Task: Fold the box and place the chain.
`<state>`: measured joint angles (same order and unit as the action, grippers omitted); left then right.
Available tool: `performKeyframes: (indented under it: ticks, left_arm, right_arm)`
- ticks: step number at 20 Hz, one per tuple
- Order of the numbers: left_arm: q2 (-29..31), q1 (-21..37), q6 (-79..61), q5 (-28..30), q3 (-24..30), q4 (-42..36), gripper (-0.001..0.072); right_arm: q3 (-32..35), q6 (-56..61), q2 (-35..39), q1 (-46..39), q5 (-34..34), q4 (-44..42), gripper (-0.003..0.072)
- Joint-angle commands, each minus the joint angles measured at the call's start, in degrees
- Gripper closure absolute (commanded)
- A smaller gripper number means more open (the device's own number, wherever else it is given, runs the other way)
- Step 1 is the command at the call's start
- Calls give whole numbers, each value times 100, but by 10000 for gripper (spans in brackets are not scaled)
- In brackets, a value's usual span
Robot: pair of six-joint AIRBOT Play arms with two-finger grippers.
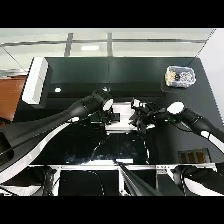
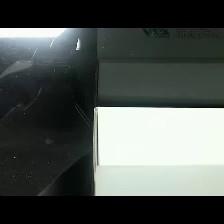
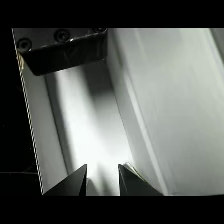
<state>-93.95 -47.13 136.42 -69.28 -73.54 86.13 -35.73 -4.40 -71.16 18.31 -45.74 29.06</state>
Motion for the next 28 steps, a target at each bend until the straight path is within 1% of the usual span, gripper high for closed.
performKeyframes:
  ticks: [1,2,3,4,5,6,8,9,11,13,14,15,16,17,18,19,20,22,24,25,27,28]
  left_arm:
    - [4,4,-11,0,-7,-4,682]
    - [4,4,-11,-2,-7,-4,682]
    - [4,7,-11,-2,-7,-2,682]
    - [4,7,-11,-2,-7,-2,682]
    - [4,7,-11,-2,-7,-2,682]
    - [4,9,-11,-2,-7,-2,682]
    - [4,11,-11,0,-7,-4,682]
    - [4,13,-11,-2,-7,-2,683]
    - [4,13,-11,2,-7,-2,682]
    - [2,13,-11,0,-7,-2,682]
    - [2,13,-9,0,-7,-4,682]
    - [2,13,-11,0,-7,-4,682]
    - [2,13,-9,0,-7,-4,682]
    - [2,13,-11,2,-7,-2,682]
    - [2,13,-11,2,-7,-4,683]
    - [2,13,-11,-2,-7,-4,682]
    - [2,11,-9,-4,-7,-7,682]
    - [2,13,-11,-17,-7,-4,682]
    - [2,13,-11,-17,-7,-4,682]
    - [2,13,-11,-17,-7,-4,682]
    - [2,13,-11,-20,-7,-4,682]
    - [2,13,-11,-20,-7,-4,682]
  right_arm:
    - [4,35,-52,2,-9,-199,289]
    - [4,37,-52,2,-15,-120,276]
    - [4,157,-52,2,-26,44,523]
    - [4,323,-52,2,-4,151,515]
    - [4,446,-52,-2,11,155,307]
    - [2,560,-46,-15,-61,221,504]
    - [-7,1281,22,-59,-144,382,671]
    - [-50,1932,105,-144,-343,542,670]
    - [-315,3246,358,-444,-1193,1191,671]
    - [-774,4957,625,-1023,-2090,1801,671]
    - [-984,5796,732,-1451,-2385,2050,671]
    - [-1075,6345,815,-1917,-2455,2177,671]
    - [-1078,6642,839,-2461,-2347,2208,671]
    - [-1021,7001,822,-2953,-2057,2205,671]
    - [-883,7641,809,-3447,-1648,2205,671]
    - [-719,8282,772,-3845,-1440,2199,671]
    - [-529,8577,682,-4162,-1451,2194,671]
    - [-188,8384,374,-4286,-1810,2197,671]
    - [24,7779,-87,-4035,-2256,1947,670]
    - [85,7377,-315,-3799,-2391,1652,671]
    - [85,6992,-612,-3261,-2343,1128,671]
    - [83,6850,-678,-2959,-2173,833,670]
